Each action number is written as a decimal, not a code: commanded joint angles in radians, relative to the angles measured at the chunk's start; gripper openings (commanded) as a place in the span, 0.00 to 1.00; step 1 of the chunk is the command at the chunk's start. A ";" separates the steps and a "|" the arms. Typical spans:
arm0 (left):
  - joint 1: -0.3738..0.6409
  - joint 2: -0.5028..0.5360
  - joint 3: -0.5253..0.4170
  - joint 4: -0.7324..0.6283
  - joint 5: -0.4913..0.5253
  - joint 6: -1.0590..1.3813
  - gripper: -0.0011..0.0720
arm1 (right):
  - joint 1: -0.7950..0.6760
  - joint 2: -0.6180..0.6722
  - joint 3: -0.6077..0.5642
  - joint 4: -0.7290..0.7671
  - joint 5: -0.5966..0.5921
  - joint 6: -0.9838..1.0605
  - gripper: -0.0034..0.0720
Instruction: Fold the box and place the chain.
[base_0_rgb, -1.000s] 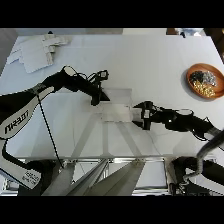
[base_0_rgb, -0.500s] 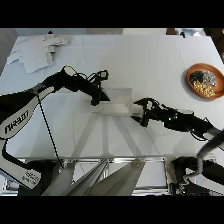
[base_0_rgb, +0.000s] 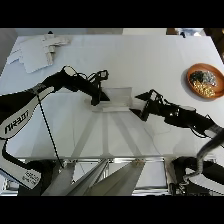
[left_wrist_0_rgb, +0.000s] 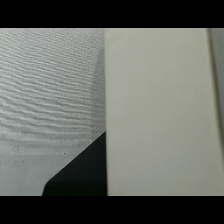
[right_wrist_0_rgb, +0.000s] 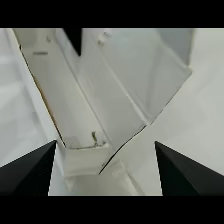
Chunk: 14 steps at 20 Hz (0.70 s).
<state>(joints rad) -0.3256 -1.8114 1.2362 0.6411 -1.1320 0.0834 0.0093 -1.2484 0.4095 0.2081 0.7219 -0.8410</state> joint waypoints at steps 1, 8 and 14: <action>0.000 0.001 0.000 0.000 -0.002 0.002 0.03 | -0.005 0.000 0.029 -0.001 0.021 0.081 0.96; 0.000 0.001 0.000 0.000 -0.002 0.002 0.03 | -0.005 -0.002 0.029 -0.135 0.021 0.227 0.96; 0.000 0.001 0.000 0.000 -0.002 0.002 0.03 | -0.006 -0.042 0.038 -0.296 0.026 0.254 0.96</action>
<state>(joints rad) -0.3256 -1.8114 1.2362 0.6411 -1.1347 0.0853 0.0044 -1.2732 0.4416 -0.0235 0.7448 -0.6106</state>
